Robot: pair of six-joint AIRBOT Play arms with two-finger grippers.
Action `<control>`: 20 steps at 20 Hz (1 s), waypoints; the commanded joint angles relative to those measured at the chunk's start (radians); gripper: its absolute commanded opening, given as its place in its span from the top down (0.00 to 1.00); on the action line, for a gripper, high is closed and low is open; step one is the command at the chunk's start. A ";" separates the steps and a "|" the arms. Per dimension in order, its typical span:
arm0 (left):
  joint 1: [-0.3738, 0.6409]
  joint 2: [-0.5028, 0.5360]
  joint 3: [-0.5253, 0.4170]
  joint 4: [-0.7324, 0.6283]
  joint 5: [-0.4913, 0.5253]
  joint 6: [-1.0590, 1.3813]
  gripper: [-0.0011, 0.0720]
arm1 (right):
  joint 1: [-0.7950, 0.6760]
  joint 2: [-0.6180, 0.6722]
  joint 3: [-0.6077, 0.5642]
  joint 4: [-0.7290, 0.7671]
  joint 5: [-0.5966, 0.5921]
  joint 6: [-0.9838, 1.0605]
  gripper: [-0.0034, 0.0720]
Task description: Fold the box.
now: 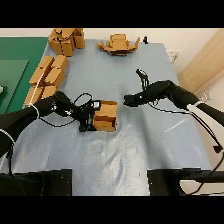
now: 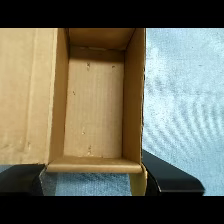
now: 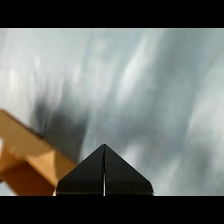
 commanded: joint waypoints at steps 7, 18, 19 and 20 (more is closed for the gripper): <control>0.000 0.001 0.000 0.000 0.000 0.000 0.68 | 0.000 -0.257 0.134 0.639 -0.492 -0.826 0.95; 0.000 0.001 0.000 0.000 -0.006 0.000 0.68 | 0.062 0.031 -0.216 0.510 -0.168 -1.045 0.94; 0.000 0.001 0.000 0.000 -0.005 0.000 0.68 | 0.083 0.031 -0.215 0.498 -0.124 -1.092 0.94; 0.000 0.001 0.000 0.000 -0.007 -0.001 0.68 | 0.103 0.030 -0.215 0.494 -0.077 -1.135 0.90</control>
